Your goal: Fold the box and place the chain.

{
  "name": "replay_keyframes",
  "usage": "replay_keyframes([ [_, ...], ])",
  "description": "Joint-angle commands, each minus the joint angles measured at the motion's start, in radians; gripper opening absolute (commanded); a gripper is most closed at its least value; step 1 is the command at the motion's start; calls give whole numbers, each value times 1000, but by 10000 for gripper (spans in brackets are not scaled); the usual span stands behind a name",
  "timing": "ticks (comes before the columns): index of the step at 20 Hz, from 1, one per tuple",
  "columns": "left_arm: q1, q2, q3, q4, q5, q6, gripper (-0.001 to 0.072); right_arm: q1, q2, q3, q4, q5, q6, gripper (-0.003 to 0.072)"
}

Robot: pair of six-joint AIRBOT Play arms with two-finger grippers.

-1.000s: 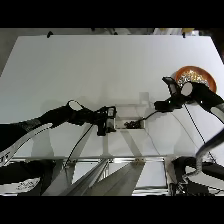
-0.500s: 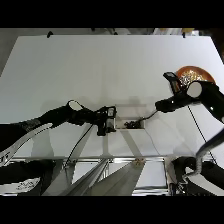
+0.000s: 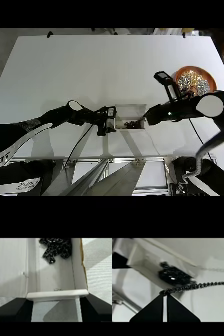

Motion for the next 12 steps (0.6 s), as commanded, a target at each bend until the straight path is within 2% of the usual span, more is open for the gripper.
replay_keyframes([
  [1, 0, 0, 0, 0, 0, 0, 331, 109, 21, 1, 64, -82, 11, 11],
  [6, 0, 0, 0, 0, 0, 0, 331, 217, 16, 1, 63, -206, 57, 12],
  [11, 0, 0, 0, 0, 0, 0, 331, 225, -76, 1, 50, -211, 60, 15],
  [12, 0, 0, 0, 0, 0, 0, 331, 225, -91, 1, 48, -211, 60, 57],
])
